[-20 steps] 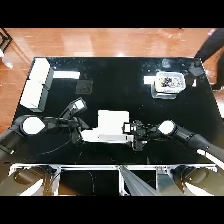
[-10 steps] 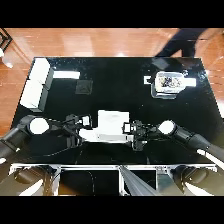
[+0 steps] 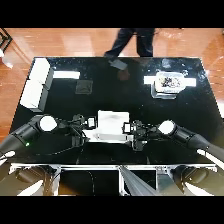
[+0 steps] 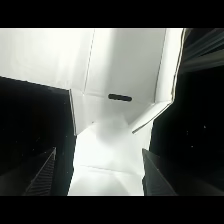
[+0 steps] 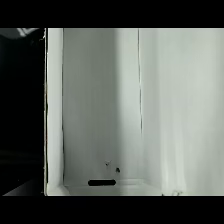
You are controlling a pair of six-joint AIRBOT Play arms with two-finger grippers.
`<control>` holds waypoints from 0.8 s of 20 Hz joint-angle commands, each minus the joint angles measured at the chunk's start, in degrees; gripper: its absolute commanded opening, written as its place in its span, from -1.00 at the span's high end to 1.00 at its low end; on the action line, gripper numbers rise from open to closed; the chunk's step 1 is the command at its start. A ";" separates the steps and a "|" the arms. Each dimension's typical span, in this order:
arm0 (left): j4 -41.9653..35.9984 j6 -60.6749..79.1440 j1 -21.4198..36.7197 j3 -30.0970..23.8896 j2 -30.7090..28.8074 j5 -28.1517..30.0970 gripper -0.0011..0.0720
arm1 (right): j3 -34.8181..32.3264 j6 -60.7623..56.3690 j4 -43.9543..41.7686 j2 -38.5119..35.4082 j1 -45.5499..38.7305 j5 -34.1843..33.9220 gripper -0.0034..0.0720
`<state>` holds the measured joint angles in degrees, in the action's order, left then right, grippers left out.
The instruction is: Fold the box and place the chain.
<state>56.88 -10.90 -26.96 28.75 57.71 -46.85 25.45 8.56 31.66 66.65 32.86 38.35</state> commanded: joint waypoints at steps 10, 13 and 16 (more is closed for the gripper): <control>-5.99 7.78 -0.07 -0.02 2.32 1.44 -0.76 | -0.04 -0.02 0.07 0.04 0.04 0.04 -0.07; -7.06 10.56 -0.50 -0.02 3.23 1.42 -0.74 | -0.04 -0.02 0.07 0.04 0.04 0.04 -0.07; -6.80 10.93 -1.99 0.00 3.87 1.42 -0.73 | -0.04 -0.02 0.07 0.04 0.04 0.04 -0.07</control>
